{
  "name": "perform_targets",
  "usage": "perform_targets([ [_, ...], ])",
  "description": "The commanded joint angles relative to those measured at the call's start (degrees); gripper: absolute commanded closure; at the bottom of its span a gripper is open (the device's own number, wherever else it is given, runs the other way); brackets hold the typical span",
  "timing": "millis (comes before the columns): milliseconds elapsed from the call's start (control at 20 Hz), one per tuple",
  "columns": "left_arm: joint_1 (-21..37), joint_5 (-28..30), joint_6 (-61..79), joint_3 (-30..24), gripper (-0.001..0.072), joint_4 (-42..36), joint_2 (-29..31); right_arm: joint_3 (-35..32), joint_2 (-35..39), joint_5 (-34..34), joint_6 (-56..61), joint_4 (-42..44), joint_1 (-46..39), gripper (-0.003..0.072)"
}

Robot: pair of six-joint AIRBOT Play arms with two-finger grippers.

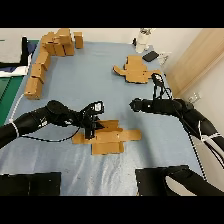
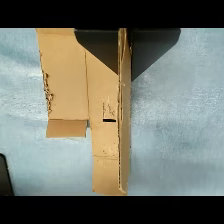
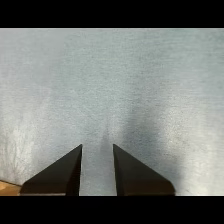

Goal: Fold the box.

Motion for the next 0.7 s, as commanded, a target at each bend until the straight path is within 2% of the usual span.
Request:
perform_targets([
  [0, -0.02, -1.97, -0.57, -0.13, 0.0696, 2.34, 0.04, 0.07, -0.04, 0.04, 0.02, 0.11, 0.0, 0.0394],
  [150, 0.02, -1.62, -4.11, -0.13, 0.0697, 2.82, 0.04, 0.07, -0.04, 0.07, 0.02, 0.37, 0.0, 0.0394],
  [300, 0.04, 1.33, -8.15, -0.07, 0.0697, 3.85, 0.07, 0.07, -0.04, 0.02, 0.02, 0.7, 0.0, 0.0394],
  [650, -0.02, 0.94, -8.94, -0.07, 0.0697, 6.05, 0.07, 0.07, -0.04, -0.11, 0.02, 0.7, 0.0, 0.0394],
])
